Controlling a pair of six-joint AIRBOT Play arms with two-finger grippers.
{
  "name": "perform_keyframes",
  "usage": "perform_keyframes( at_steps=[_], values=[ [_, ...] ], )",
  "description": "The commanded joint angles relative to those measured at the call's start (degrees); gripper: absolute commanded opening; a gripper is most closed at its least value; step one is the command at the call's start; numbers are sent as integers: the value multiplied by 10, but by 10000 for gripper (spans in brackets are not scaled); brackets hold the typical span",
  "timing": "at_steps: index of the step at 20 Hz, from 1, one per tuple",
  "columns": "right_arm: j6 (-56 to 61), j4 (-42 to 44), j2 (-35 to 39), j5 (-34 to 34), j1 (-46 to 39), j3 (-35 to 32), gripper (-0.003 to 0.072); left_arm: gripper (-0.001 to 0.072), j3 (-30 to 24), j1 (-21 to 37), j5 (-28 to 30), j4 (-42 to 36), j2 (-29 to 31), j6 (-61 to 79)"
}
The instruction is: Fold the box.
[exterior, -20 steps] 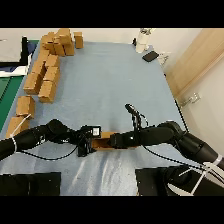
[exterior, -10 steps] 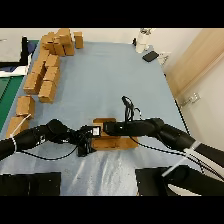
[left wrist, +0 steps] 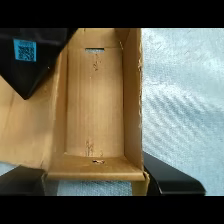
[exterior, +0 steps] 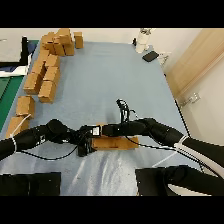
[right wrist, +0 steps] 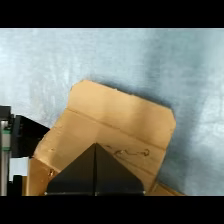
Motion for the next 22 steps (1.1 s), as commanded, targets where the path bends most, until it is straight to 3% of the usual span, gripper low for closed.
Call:
perform_keyframes(
  at_steps=[1, 4, 6, 7, 8, 9, 10, 15, 19, 22],
  values=[
    [-30, -49, 44, -27, -15, 19, 4, 442, 0, 0, 0, 0, 0, 0],
    [-63, -192, 140, -175, -33, 39, 5, 442, 0, 0, 0, 0, 0, 0],
    [-212, -221, 192, -354, -32, 38, 6, 441, 0, 0, 0, 0, 0, 0],
    [-251, -219, 203, -429, -32, 38, 101, 442, 0, 0, 0, 0, 0, 0],
    [-257, -217, 210, -476, -31, 33, 332, 441, 0, 0, 0, 0, 0, 0],
    [-281, -220, 212, -493, -30, 23, 491, 442, 0, 0, 0, 0, 0, 0],
    [-328, -220, 211, -477, -30, 9, 525, 442, 0, 0, 0, 0, 0, 0],
    [-507, -222, 149, -276, -30, -30, 526, 442, 0, 0, 0, 0, 0, 0],
    [-589, -188, 108, -203, -30, -30, 525, 441, 0, 0, 0, 0, 0, 0],
    [-622, -170, 110, -189, -30, -30, 515, 441, 0, 0, 0, 0, 0, 0]
  ],
)
